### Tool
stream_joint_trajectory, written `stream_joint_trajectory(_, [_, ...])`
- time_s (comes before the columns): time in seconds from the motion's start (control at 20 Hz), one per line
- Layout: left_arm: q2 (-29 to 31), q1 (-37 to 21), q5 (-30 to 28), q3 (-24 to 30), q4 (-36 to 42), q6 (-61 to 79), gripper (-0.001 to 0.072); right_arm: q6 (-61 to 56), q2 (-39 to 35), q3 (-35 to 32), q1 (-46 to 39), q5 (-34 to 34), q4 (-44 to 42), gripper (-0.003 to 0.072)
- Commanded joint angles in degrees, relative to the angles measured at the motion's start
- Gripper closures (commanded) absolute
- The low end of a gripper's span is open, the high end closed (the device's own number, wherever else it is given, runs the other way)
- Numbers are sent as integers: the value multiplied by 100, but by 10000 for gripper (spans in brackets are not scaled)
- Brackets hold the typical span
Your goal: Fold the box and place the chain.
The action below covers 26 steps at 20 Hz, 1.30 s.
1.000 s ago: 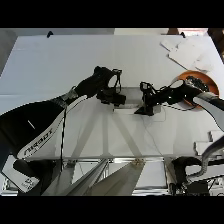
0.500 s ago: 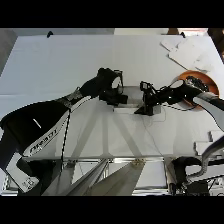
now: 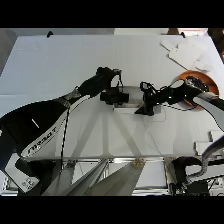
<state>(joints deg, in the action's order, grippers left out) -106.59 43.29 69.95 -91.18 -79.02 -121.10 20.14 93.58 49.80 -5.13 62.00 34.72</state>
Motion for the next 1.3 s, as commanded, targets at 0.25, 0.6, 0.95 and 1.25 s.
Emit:
stream_joint_trajectory(0.25, [702,-1010,509,-7,2583,1923,241,-13,-2,0,0,2,-2,186])
stream_joint_trajectory(0.6, [1110,-1814,1458,-2,2282,4291,243,-13,-2,0,0,2,-2,186])
stream_joint_trajectory(0.95, [1106,-1818,946,605,1840,8802,222,-13,-2,0,0,2,-2,186])
stream_joint_trajectory(1.25, [1091,-2065,-356,1963,3473,11521,6,-13,-2,0,0,2,-2,186])
